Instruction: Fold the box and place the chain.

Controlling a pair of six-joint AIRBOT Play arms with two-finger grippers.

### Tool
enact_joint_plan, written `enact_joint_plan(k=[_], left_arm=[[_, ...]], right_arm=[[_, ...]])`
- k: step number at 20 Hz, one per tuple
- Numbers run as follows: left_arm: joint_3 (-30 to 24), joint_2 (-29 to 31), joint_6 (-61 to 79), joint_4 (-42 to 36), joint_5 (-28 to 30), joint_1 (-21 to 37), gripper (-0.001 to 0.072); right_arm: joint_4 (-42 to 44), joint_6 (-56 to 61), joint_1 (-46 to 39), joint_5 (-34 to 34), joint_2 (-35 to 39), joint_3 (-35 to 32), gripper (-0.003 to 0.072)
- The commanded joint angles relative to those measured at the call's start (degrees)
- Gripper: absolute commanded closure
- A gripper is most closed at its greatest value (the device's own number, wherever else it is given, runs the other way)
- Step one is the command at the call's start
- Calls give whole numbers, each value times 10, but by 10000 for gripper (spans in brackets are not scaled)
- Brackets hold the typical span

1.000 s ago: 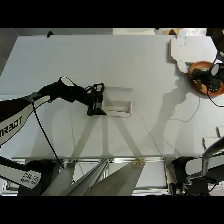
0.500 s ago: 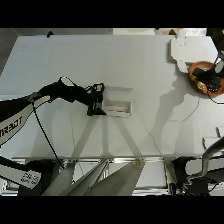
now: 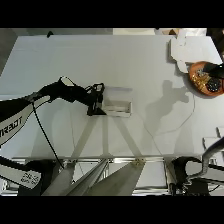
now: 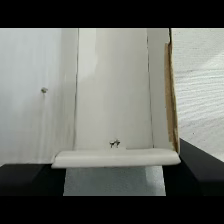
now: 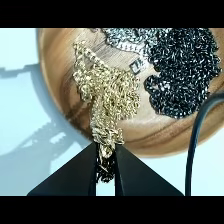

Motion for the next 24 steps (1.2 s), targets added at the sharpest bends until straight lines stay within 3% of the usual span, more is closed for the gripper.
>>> enact_joint_plan(k=[1,10,15,24], left_arm=[[0,0,0,0,0,0,329],[0,0,0,0,0,0,329],[0,0,0,0,0,0,329],[0,0,0,0,0,0,329]], right_arm=[[-2,-49,34,69,58,0,678],[6,-52,158,146,208,0,679],[8,-52,249,200,222,-2,679],[7,-5,449,192,220,-22,679]])
